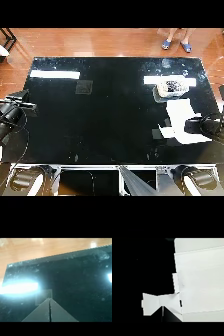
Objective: Fold the box and place the chain.
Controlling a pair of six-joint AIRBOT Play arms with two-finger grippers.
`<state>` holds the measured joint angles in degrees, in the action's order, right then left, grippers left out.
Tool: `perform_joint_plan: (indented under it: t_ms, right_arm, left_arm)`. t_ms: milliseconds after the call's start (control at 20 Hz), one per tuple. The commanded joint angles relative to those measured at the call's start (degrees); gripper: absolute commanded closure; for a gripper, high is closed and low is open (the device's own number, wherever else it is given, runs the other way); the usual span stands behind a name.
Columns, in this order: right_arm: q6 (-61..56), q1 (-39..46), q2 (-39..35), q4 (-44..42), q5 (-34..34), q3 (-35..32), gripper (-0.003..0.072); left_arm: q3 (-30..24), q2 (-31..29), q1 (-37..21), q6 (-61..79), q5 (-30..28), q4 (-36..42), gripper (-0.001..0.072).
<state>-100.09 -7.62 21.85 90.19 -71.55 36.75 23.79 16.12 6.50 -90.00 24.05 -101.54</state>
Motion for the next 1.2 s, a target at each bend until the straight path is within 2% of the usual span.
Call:
perform_joint_plan:
  t_ms: [0,600,800,950,1150]
  right_arm:
    - [0.0,0.0,0.0,0.0,0.0,0.0,0.0668]
    - [0.0,0.0,0.0,0.0,0.0,0.0,0.0668]
    - [0.0,0.0,0.0,-0.2,5.9,0.0,0.0668]
    - [0.0,0.0,0.0,-0.2,7.6,0.0,0.0668]
    - [0.0,0.0,0.0,-0.2,7.5,0.0,0.0668]
  left_arm:
    - [0.0,0.0,0.0,0.0,0.0,0.0,0.0690]
    - [0.0,0.0,0.0,0.0,0.0,0.0,0.0690]
    - [0.0,0.0,0.0,0.0,0.0,0.0,0.0690]
    - [0.0,0.0,0.0,0.0,0.0,0.0,0.0690]
    - [-0.1,0.0,0.0,0.0,-6.6,0.0,0.0690]
